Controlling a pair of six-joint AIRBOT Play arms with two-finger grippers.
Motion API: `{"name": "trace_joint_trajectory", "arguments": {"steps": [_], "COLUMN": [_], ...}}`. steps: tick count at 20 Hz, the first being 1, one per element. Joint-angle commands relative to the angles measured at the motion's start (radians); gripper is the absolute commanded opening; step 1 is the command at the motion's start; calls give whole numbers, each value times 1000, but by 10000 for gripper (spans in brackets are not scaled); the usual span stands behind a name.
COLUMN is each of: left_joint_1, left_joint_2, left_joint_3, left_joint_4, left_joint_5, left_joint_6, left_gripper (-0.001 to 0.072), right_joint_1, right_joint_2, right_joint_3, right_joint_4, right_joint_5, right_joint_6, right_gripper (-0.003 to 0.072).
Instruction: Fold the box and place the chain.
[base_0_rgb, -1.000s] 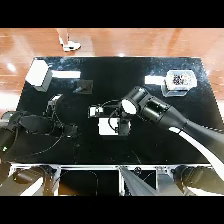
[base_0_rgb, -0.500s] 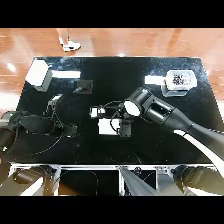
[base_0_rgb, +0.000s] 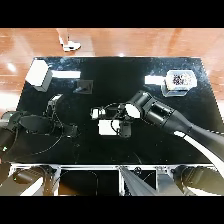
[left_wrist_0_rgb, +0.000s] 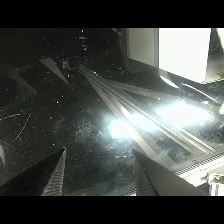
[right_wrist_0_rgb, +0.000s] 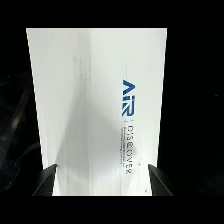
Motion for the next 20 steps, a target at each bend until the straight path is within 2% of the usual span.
{"name": "trace_joint_trajectory", "arguments": {"steps": [1,12,14,17,18,19,20], "left_joint_1": [0,0,0,0,0,0,0], "left_joint_2": [0,0,0,0,0,0,0], "left_joint_3": [0,0,0,0,0,0,0], "left_joint_4": [0,0,0,0,0,0,0], "left_joint_5": [0,-5,-9,-10,-11,-12,-12], "left_joint_6": [0,0,0,0,0,0,0], "left_gripper": [510,510,510,510,510,510,510], "right_joint_1": [0,0,0,0,0,0,0], "right_joint_2": [-2,-13,-13,-13,-12,-12,-12], "right_joint_3": [-29,-40,-40,-40,-40,-40,-40], "right_joint_4": [-3,-40,-50,-51,-51,-51,-51], "right_joint_5": [-43,-82,-77,-77,-75,-74,-74], "right_joint_6": [-11,-10,-10,-11,-11,-11,-11], "right_gripper": [720,720,425,416,274,207,209]}}
